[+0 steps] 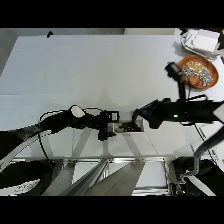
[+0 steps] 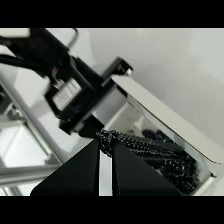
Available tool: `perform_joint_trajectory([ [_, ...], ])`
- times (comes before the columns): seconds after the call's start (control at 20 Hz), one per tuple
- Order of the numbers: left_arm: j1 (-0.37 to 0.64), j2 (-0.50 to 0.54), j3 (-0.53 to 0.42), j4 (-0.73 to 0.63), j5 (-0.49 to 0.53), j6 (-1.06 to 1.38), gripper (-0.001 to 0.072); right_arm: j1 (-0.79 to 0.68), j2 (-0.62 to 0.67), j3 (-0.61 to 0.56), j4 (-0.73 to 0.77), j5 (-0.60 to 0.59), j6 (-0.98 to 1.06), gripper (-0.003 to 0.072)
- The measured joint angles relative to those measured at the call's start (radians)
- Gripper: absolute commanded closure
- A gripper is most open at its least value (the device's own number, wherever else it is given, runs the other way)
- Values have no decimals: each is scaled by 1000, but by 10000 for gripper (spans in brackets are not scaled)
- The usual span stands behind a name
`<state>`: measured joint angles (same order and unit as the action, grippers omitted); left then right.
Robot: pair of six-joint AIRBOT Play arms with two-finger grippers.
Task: Fold the box and place the chain.
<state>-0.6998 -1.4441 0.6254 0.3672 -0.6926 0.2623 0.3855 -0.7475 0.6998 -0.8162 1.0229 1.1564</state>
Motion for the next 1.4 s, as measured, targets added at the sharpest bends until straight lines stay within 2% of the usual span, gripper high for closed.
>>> perform_joint_trajectory([
  [0.25,0,0,0,0,0,0,399,109,-127,-81,-10,-116,-29,669],
  [0.65,0,0,0,0,0,0,399,186,-288,-106,-18,-204,-39,665],
  [0.7,0,0,0,0,0,0,399,188,-298,-107,-19,-211,-39,633],
  [0.8,0,0,0,0,0,0,399,191,-311,-107,-19,-219,-35,471],
  [0.85,0,0,0,0,0,0,399,192,-315,-108,-20,-221,-29,455],
  [1.15,0,0,0,0,0,0,399,182,-291,-108,-46,-222,-2,459],
  [1.25,0,0,0,0,0,0,399,158,-228,-108,-73,-196,-2,468],
  [1.4,0,0,0,0,0,0,399,104,-85,-108,-176,-95,3,469],
])
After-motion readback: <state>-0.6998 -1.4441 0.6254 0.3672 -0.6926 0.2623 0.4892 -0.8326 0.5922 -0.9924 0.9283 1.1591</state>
